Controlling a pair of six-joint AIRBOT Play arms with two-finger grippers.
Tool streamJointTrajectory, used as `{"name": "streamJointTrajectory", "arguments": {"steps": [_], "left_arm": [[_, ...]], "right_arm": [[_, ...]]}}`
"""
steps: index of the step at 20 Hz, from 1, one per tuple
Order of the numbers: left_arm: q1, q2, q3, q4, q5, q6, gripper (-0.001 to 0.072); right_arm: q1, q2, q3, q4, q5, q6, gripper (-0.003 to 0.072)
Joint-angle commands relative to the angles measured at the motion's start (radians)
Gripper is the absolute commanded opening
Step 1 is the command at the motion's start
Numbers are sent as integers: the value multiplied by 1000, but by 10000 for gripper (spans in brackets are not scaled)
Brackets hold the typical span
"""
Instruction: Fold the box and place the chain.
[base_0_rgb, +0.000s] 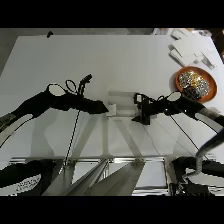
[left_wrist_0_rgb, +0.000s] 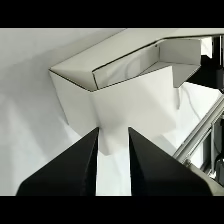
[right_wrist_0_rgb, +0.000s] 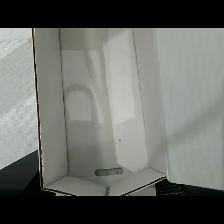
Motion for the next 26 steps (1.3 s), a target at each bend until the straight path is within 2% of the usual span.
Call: {"name": "streamJointTrajectory", "arguments": {"steps": [1, 3, 7, 10, 14, 18, 22, 26], "left_arm": [[-29, 0, 1, 1, 23, -7, 226], [-43, 0, 3, 25, 43, -21, 289], [-70, 0, 5, 145, 85, -142, 290], [-97, -1, 11, 165, 107, -174, 291], [-129, -14, 99, 321, 103, -332, 291], [-141, -18, 140, 360, 100, -398, 290], [-190, -66, 183, 431, 94, -485, 290], [-228, -118, 253, 507, 43, -609, 290]], "right_arm": [[0, 0, 0, 0, 0, 0, 397], [0, 0, 0, 0, 0, 0, 397], [0, 0, 0, 0, 0, 0, 397], [0, 0, 0, 0, 0, 0, 397], [0, 0, 0, 0, 0, 0, 397], [0, 0, 0, 0, 0, 0, 397], [0, 0, 0, 0, 0, 0, 397], [0, 0, 0, 0, 0, 0, 397]]}}
